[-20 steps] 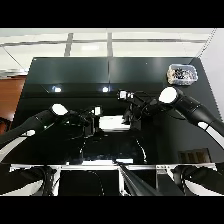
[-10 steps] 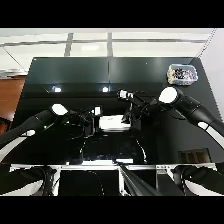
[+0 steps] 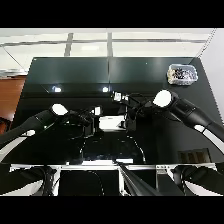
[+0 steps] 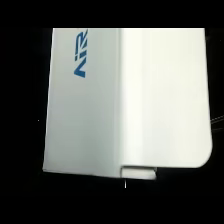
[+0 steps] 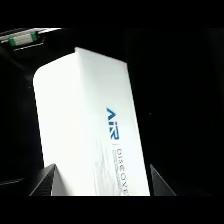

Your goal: Fold the box and place the chain.

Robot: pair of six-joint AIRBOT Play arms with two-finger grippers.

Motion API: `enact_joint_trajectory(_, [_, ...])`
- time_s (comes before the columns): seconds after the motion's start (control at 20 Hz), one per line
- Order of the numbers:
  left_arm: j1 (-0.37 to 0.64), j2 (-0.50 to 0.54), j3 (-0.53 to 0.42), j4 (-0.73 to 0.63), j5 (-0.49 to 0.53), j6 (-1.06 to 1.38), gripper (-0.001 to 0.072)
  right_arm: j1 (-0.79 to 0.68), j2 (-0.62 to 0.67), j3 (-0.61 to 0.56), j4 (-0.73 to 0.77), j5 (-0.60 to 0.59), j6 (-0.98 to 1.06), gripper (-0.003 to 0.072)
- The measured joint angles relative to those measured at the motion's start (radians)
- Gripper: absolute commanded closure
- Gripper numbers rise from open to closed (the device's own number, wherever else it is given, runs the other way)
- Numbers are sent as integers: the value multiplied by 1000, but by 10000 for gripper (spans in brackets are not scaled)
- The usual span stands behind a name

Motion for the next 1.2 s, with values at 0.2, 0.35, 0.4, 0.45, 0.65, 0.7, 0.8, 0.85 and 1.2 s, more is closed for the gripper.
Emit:
enact_joint_trajectory(0.2, [0, 0, 0, 0, 0, 0, 229, 12, 0, 0, -23, -26, -4, 155])
enact_joint_trajectory(0.35, [0, 0, 0, 0, 0, -2, 229, 15, 0, 0, -32, -25, -6, 476])
enact_joint_trajectory(0.4, [0, 0, 0, 0, 1, -3, 230, 15, 0, 0, -36, -24, -6, 500])
enact_joint_trajectory(0.45, [0, 0, 0, 0, 1, -2, 229, 15, 0, 0, -39, -28, -6, 500])
enact_joint_trajectory(0.65, [0, 0, 0, 0, 1, -1, 230, 16, 0, 0, -51, -18, -7, 499])
enact_joint_trajectory(0.7, [0, 0, 0, 0, 1, -1, 229, 16, -1, 0, -54, -10, -7, 499])
enact_joint_trajectory(0.8, [0, 0, 0, 0, 1, -1, 230, 16, -1, 0, -56, -1, -6, 499])
enact_joint_trajectory(0.85, [0, 0, 0, 0, 0, -1, 229, 16, -1, 0, -58, 2, -6, 499])
enact_joint_trajectory(1.2, [0, 0, 0, 0, 0, -2, 230, 28, -14, 0, -66, 15, 0, 470])
